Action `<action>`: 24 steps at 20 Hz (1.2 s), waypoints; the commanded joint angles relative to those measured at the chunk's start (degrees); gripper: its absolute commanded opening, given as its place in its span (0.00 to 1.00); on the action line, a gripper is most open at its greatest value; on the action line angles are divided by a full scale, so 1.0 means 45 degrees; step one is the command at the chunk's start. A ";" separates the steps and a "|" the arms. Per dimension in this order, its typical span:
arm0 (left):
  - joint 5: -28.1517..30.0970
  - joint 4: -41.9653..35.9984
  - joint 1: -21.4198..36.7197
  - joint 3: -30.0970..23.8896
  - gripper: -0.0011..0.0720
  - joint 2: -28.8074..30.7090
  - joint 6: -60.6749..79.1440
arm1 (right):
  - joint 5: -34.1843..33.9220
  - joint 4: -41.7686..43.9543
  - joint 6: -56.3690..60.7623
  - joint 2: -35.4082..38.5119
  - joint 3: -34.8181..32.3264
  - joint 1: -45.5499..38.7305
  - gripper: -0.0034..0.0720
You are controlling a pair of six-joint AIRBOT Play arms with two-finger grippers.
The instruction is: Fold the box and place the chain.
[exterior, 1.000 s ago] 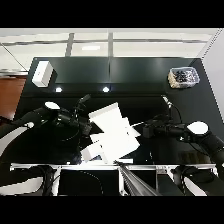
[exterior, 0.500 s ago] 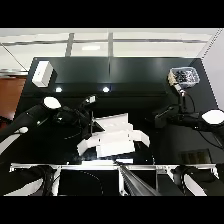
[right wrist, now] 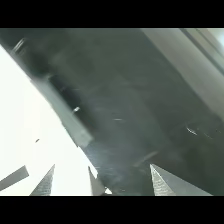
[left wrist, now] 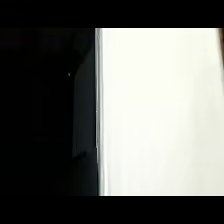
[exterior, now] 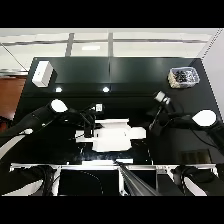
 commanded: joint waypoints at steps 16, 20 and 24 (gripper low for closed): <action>0.0117 -0.0306 -0.0078 0.0005 0.05 -0.0510 0.0554 | -0.2501 -0.1477 -0.2093 -0.1195 -0.1462 0.6475 0.98; 0.0117 -0.0306 -0.0078 0.0005 0.05 -0.0510 0.0554 | -0.3959 -0.0058 -0.2132 -0.2098 -0.1457 0.7208 0.98; 0.0058 -0.0306 -0.0078 0.0005 0.05 -0.0510 0.0554 | -0.4294 0.0083 -0.1103 -0.1792 -0.0957 0.6970 0.98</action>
